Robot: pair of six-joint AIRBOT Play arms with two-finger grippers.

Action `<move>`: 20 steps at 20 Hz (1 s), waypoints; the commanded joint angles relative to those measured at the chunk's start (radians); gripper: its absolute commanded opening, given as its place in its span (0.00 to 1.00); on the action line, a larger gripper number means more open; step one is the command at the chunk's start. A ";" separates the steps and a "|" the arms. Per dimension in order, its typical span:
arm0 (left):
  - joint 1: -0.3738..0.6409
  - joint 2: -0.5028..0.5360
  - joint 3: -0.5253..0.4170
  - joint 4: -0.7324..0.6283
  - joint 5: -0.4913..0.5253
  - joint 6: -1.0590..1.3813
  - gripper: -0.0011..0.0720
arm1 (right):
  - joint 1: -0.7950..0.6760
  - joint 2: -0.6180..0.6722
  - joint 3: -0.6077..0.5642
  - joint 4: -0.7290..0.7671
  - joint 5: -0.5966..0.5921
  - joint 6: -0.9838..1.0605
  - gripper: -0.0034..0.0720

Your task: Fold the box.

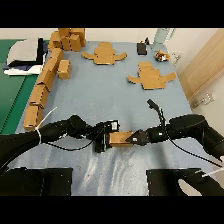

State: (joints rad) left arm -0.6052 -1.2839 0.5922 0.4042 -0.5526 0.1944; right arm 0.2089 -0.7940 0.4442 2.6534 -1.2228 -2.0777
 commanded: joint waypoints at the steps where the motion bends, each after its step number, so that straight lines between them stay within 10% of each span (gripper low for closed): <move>1: 0.000 0.000 0.001 0.000 0.000 0.000 0.60 | -0.038 -0.017 0.004 -0.117 0.015 0.045 0.05; 20: 0.000 0.000 0.001 0.000 0.000 0.000 0.60 | -0.039 -0.132 -0.007 -0.141 0.089 0.025 0.05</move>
